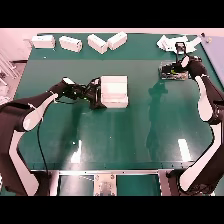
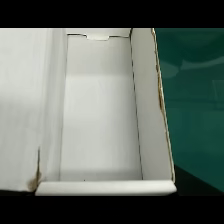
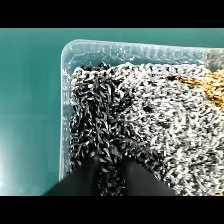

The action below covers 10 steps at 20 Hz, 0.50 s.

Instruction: Fold the box and place the chain.

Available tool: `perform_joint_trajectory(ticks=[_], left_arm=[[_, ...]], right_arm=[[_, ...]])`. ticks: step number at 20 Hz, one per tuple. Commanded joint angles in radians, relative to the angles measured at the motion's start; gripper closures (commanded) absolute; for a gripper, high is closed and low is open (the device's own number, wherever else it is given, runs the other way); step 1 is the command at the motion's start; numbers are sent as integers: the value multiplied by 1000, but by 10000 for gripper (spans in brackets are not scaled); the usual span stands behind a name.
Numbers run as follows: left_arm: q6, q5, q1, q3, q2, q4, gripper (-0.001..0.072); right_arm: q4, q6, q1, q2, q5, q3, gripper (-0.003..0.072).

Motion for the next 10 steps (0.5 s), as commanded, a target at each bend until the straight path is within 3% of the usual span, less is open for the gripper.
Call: perform_joint_trajectory(ticks=[1,2,3,10], left_arm=[[0,0,0,0,1,0,125],[0,0,0,0,1,0,125],[0,0,0,0,1,0,125],[0,0,0,0,1,0,124]], right_arm=[[-3,-2,4,-5,6,12,606],[-3,-2,5,-3,6,20,663],[-3,-2,5,-2,17,32,673],[-95,3,42,82,147,117,676]])
